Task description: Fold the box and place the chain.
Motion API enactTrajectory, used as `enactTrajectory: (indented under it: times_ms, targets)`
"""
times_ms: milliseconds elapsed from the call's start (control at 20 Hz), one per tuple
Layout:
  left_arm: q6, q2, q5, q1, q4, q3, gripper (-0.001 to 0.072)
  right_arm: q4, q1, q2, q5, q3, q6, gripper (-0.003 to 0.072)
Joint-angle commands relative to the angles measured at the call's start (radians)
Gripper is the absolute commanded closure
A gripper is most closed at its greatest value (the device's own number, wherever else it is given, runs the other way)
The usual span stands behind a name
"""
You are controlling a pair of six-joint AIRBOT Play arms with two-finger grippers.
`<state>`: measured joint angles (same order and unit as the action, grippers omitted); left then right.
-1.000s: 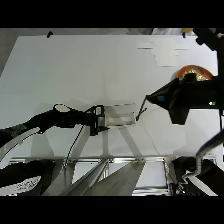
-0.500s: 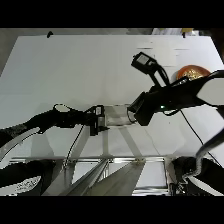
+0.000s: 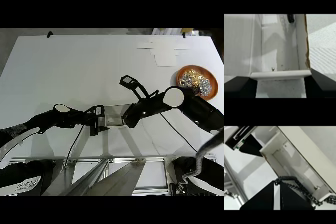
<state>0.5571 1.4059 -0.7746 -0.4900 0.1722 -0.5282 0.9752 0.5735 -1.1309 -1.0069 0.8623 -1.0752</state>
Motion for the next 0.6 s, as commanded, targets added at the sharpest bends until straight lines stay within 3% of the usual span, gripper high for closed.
enactTrajectory:
  times_ms: [0,150,250,550]
  targets:
    - [0.0,0.0,0.0,0.0,0.0,-0.001,0.0642,-0.01,0.001,-0.04,0.025,-0.023,0.011,0.0666]
    - [0.0,0.0,0.0,0.0,0.0,-0.001,0.0642,-0.006,0.001,-0.067,0.017,-0.023,0.011,0.0661]
    - [0.0,0.0,0.0,0.0,0.0,-0.001,0.0642,0.016,0.001,-0.067,0.02,-0.023,0.011,0.0574]
    - [0.0,0.0,0.0,0.0,0.0,-0.001,0.0642,0.084,-0.003,-0.004,-0.023,0.0,0.01,0.0575]
